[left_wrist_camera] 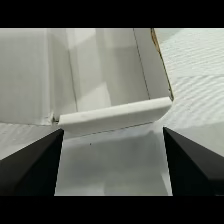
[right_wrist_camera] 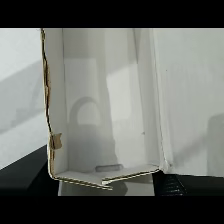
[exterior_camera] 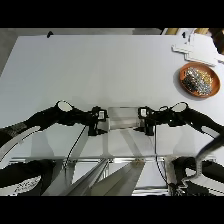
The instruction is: Fold the box and place the chain.
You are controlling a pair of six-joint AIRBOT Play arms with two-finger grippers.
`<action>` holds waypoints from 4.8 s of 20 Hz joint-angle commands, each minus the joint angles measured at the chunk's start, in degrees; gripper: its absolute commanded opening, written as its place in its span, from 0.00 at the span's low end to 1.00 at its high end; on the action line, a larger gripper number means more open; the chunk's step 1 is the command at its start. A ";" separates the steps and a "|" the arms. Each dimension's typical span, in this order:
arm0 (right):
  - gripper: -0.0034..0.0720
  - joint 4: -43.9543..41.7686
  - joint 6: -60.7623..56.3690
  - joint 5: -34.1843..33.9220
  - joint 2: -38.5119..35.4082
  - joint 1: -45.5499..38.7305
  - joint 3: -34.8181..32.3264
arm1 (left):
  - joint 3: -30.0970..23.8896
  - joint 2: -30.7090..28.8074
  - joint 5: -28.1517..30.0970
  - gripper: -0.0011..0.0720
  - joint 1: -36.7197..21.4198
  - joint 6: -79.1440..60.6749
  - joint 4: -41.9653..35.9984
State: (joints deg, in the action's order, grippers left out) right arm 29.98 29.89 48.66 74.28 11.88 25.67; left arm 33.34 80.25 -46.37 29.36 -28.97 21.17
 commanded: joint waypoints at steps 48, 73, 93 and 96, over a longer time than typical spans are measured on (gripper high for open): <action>0.50 0.00 -0.02 0.02 0.00 0.02 -0.02 | 0.11 2.40 5.20 0.03 3.93 -1.46 -8.50; 0.97 29.46 -29.20 1.07 -13.05 0.02 -0.02 | 0.11 2.40 5.20 0.03 3.93 -1.49 -8.50; 0.64 4.28 -39.91 13.90 -40.50 0.09 -0.02 | 0.11 2.40 5.20 0.03 3.93 -1.49 -8.50; 0.13 0.76 -37.92 12.63 -37.38 0.48 -0.02 | 0.11 2.40 5.20 0.03 3.93 -1.46 -8.50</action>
State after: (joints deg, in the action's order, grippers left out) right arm 38.22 -9.78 61.84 35.22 12.03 25.58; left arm 33.45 82.67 -41.17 33.30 -30.41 12.62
